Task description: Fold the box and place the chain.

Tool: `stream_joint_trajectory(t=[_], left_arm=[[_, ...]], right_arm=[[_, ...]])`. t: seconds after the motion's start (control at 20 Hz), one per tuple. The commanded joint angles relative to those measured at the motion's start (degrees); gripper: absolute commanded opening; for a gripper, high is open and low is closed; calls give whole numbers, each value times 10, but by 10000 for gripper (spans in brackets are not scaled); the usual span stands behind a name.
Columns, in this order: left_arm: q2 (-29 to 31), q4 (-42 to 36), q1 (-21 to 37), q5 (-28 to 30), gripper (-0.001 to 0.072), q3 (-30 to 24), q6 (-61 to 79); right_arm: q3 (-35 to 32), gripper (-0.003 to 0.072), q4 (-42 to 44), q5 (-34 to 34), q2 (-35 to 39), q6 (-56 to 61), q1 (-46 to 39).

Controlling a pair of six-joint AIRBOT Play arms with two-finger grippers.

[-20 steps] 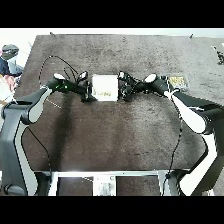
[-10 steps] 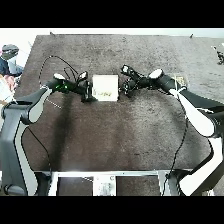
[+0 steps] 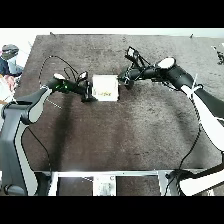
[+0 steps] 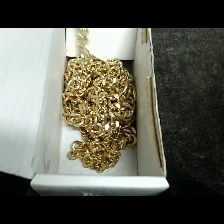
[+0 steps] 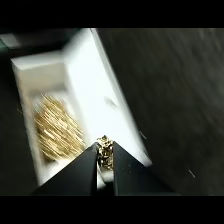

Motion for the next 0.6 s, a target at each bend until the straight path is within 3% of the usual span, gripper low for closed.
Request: stream_joint_trajectory(t=[0.0,0.15,0.25,0.3,0.45,0.5,0.55], left_arm=[[0,0,0,0,519,0,0],[0,0,0,0,519,0,0],[0,0,0,0,519,0,0],[0,0,0,0,519,0,0],[0,0,0,0,519,0,0],[0,0,0,0,519,0,0],[0,0,0,0,519,0,0]], right_arm=[[0,8,29,-22,16,3,30],[0,12,20,-58,11,3,54],[-1,497,0,-96,11,22,59],[-1,424,-3,-116,11,22,58],[-1,410,-3,-174,14,22,55],[-1,322,-1,-181,15,22,51],[-1,91,6,-196,15,25,48]])
